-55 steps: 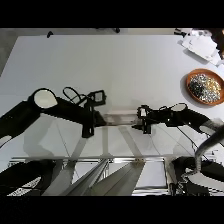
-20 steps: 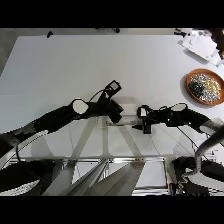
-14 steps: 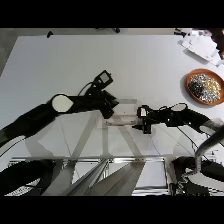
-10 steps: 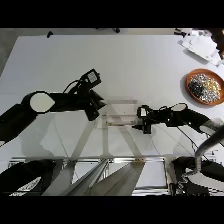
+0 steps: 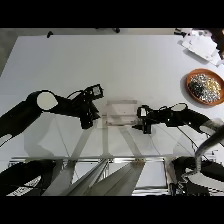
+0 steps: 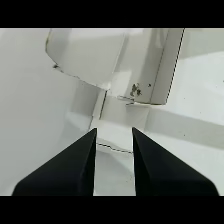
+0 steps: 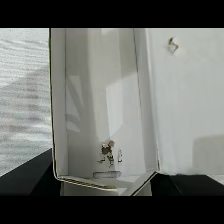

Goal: Fold the box and place the chain.

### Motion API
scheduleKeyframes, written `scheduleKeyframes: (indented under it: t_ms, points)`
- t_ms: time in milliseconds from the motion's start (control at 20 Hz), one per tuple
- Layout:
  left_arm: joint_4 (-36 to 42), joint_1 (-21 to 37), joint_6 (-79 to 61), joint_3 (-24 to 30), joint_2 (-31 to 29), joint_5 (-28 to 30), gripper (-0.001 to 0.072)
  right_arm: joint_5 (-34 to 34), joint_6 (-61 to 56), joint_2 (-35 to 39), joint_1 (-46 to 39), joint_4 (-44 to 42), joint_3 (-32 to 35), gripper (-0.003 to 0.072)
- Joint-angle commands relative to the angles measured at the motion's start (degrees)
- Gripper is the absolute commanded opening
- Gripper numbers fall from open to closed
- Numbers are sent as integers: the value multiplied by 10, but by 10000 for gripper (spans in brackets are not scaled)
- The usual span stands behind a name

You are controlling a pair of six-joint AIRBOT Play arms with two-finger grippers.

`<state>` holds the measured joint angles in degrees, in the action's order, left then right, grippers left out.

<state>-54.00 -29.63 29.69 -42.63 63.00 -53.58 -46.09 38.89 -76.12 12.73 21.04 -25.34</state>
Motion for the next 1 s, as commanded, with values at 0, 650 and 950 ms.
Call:
scheduleKeyframes:
  t_ms: [0,650,950]
  points:
    - [10,-1,-43,28,22,33,259,0,0,0,0,0,0,441]
    - [-1,0,-170,99,22,129,289,0,0,0,0,0,0,441]
    - [6,-1,-292,99,24,180,400,0,0,0,0,0,0,441]
